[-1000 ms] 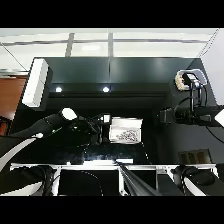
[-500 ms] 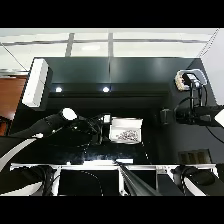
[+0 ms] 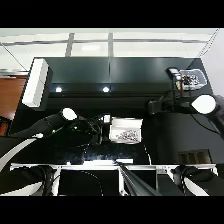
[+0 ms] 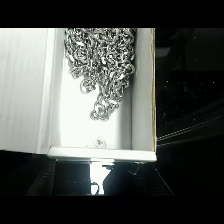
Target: Fold the box and place the chain.
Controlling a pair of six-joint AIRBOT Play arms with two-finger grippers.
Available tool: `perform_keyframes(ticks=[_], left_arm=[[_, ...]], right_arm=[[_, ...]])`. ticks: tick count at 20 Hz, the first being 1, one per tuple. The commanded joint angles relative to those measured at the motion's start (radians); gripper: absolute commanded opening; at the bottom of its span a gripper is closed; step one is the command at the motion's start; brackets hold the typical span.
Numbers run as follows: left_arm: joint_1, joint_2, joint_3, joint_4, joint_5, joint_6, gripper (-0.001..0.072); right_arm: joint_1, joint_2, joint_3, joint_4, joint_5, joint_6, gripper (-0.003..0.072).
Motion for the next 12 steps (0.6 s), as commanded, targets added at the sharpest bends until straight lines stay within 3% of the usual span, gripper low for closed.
perform_keyframes(ticks=[1, 4, 6, 10, 12], left_arm=[[0.000, 0.000, 0.001, 0.000, 0.000, 0.000, 0.0350], [0.000, 0.000, 0.001, 0.000, 0.000, 0.000, 0.0350], [0.000, 0.000, 0.001, 0.000, 0.000, 0.000, 0.0350], [0.000, 0.000, 0.001, 0.000, 0.000, 0.000, 0.0350], [0.000, 0.000, 0.001, 0.000, 0.000, 0.000, 0.0350]], right_arm=[[0.018, -0.096, 0.000, 0.129, -0.092, -0.492, 0.0716], [0.055, -0.076, 0.014, 0.131, -0.064, -0.711, 0.0716], [0.075, -0.051, 0.029, 0.134, 0.051, -0.828, 0.0716], [0.080, -0.003, 0.032, 0.127, 0.338, -0.832, 0.0716], [0.080, 0.000, 0.032, 0.134, 0.354, -0.822, 0.0716]])
